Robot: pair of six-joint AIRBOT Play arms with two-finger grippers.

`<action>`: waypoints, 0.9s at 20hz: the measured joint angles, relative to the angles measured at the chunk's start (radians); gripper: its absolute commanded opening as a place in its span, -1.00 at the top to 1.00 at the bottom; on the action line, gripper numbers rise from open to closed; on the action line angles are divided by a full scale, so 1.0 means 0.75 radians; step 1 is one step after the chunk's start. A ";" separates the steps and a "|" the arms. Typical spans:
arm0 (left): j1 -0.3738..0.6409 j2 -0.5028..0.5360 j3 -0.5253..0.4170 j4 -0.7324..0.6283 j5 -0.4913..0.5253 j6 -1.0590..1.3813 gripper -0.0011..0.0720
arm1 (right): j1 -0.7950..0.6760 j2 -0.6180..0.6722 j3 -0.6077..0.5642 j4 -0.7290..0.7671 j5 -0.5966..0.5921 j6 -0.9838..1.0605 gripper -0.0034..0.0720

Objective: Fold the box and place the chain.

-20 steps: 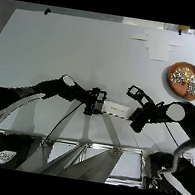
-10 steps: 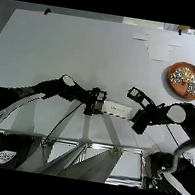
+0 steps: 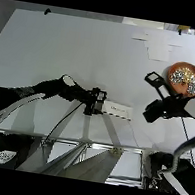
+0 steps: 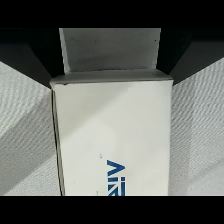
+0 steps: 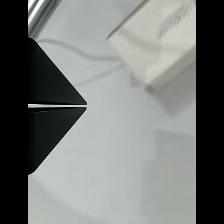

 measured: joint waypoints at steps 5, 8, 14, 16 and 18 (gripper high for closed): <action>0.000 0.000 0.000 0.000 0.000 0.000 0.73 | -0.314 0.002 0.013 -0.114 0.184 0.197 0.86; 0.000 0.000 0.000 -0.003 -0.001 0.001 0.74 | -0.431 0.002 0.014 -0.138 0.220 0.258 0.86; 0.063 0.090 -0.001 0.009 0.013 -0.081 0.95 | -0.501 0.002 0.016 -0.150 0.243 0.299 0.86; 0.145 0.181 -0.001 0.045 0.026 -0.229 0.95 | -0.507 0.002 0.016 -0.152 0.246 0.303 0.86; 0.263 0.288 -0.001 0.140 0.043 -0.416 0.95 | -0.510 0.002 0.016 -0.152 0.249 0.305 0.86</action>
